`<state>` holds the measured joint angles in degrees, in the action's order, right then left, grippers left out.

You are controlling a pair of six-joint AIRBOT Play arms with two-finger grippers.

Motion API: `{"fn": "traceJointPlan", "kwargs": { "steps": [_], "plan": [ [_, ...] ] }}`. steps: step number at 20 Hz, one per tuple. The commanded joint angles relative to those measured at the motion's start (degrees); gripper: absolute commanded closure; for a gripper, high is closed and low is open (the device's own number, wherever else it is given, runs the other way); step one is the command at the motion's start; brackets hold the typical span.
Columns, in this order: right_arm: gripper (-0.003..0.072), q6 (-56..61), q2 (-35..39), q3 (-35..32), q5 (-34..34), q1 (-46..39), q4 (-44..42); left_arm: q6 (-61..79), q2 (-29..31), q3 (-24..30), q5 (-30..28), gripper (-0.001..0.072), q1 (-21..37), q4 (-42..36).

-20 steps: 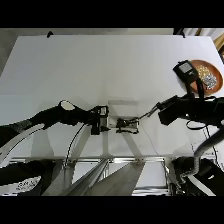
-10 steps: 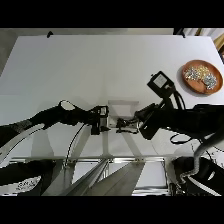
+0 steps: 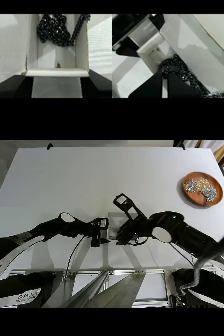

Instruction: Fold the box and place the chain.

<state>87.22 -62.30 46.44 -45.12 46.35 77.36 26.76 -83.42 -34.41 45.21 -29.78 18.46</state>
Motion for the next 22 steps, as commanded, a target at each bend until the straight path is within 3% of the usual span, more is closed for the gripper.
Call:
{"fn": "traceJointPlan", "kwargs": {
  "steps": [1,4,6,9,10,17,20,22],
  "plan": [
    [0.0668,0.9,-6.3,0.0,1.3,0.1,-0.3,0.0,0.0,0.0,0.0,0.057,0.0,0.0],
    [0.0664,0.8,-8.2,0.0,2.4,0.1,-1.2,0.0,0.0,0.0,0.0,0.057,0.0,0.0],
    [0.0581,0.8,-8.2,0.0,5.1,0.2,-2.7,0.0,0.0,0.0,0.0,0.057,0.0,0.0],
    [0.0529,0.8,-7.6,0.0,5.6,0.6,-4.1,0.0,0.0,0.0,0.0,0.057,0.0,0.0],
    [0.0485,0.8,-6.3,0.0,4.5,0.6,-4.1,0.0,0.0,0.0,0.0,0.057,0.0,0.0],
    [0.0498,4.5,12.8,0.0,-8.5,-8.2,3.3,0.0,0.0,0.0,0.0,0.057,0.0,0.0],
    [0.0506,4.5,13.8,-0.2,-16.0,-15.4,8.5,0.0,0.0,0.0,0.0,0.057,0.0,0.0],
    [0.0505,4.2,12.7,-2.2,-16.7,-18.8,11.1,0.0,0.0,0.0,0.0,0.057,0.0,0.0]
  ]
}}
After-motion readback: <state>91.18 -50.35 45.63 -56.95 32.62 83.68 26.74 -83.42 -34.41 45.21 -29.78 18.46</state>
